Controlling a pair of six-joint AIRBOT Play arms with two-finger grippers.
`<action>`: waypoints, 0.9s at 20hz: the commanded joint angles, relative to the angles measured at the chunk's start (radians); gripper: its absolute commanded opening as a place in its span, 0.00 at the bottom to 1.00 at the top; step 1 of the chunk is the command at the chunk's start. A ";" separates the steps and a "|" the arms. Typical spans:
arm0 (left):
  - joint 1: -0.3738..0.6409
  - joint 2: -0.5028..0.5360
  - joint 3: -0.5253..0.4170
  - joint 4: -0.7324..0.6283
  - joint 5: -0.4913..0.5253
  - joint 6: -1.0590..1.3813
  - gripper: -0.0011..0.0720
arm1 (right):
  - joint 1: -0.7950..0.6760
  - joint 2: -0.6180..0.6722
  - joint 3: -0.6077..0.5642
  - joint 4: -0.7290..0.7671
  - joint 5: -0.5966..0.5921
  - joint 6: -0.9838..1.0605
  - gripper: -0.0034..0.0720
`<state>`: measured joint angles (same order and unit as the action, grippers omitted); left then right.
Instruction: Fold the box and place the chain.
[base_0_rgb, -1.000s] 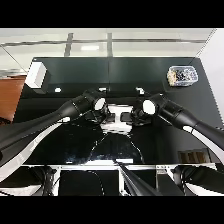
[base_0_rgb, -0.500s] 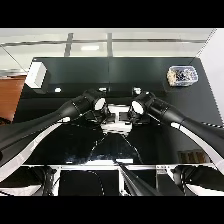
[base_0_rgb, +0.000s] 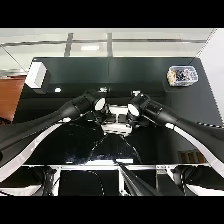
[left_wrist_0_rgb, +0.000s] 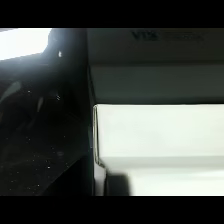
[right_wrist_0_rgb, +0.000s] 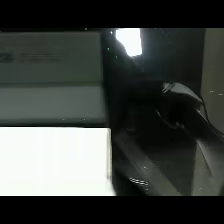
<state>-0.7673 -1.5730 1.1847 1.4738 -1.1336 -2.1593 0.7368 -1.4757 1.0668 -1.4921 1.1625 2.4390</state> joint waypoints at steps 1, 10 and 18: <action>0.001 -0.001 0.000 0.002 -0.001 -0.003 0.05 | 0.007 -0.009 0.000 -0.001 0.005 0.042 0.06; 0.001 -0.001 0.000 0.002 -0.001 -0.003 0.05 | 0.007 -0.008 0.000 -0.001 0.005 0.045 0.24; 0.001 -0.001 0.000 0.002 -0.001 -0.003 0.05 | 0.007 -0.009 0.000 -0.002 0.008 0.040 0.05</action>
<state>-0.7670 -1.5730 1.1847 1.4769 -1.1336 -2.1590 0.7441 -1.4845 1.0668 -1.4921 1.1660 2.4779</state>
